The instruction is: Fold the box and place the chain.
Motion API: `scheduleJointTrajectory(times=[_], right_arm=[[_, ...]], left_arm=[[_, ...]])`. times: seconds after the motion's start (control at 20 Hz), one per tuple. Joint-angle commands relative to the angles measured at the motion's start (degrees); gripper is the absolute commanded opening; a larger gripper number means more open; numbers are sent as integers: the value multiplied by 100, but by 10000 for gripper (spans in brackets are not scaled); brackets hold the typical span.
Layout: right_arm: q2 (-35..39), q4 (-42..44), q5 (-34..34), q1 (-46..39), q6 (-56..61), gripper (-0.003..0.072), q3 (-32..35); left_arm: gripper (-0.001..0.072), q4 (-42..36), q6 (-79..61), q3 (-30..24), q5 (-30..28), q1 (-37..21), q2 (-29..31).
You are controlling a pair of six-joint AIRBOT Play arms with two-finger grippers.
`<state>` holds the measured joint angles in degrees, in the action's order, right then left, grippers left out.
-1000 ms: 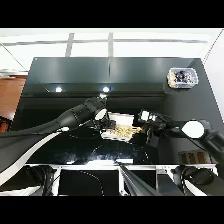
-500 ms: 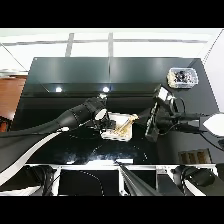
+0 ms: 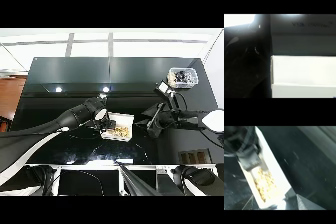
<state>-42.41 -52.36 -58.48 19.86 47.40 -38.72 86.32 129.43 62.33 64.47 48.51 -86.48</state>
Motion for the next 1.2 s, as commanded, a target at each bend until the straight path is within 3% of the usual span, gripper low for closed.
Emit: scheduleJointTrajectory(times=[0.0,0.15,0.45,0.5,0.55,0.6,0.7,0.95,1.05,1.15], right_arm=[[-7,-273,-466,-278,326,609,-7],[-7,-275,-708,-380,328,609,-4],[-7,-168,-555,-378,404,609,-4],[-7,-170,-562,-378,444,609,-4],[-7,-170,-562,-378,450,609,-4],[-7,-170,-557,-378,457,609,-7],[-2,-173,-560,-378,566,609,-7],[4,-195,-555,-380,603,609,-7],[7,-197,-555,-380,706,609,-7],[7,-238,-557,-378,809,609,-4]], left_arm=[[28,-4,2,9,-175,0,-4],[27,70,157,136,-28,0,0],[42,127,627,155,-48,0,0],[220,127,780,164,0,0,7],[467,151,892,212,83,0,15],[504,216,868,284,188,0,44],[504,514,474,452,361,-2,197],[503,713,-2745,577,1226,0,1154],[504,988,-3755,323,1145,-31,1740],[504,1001,-4577,-254,664,-350,2389]])
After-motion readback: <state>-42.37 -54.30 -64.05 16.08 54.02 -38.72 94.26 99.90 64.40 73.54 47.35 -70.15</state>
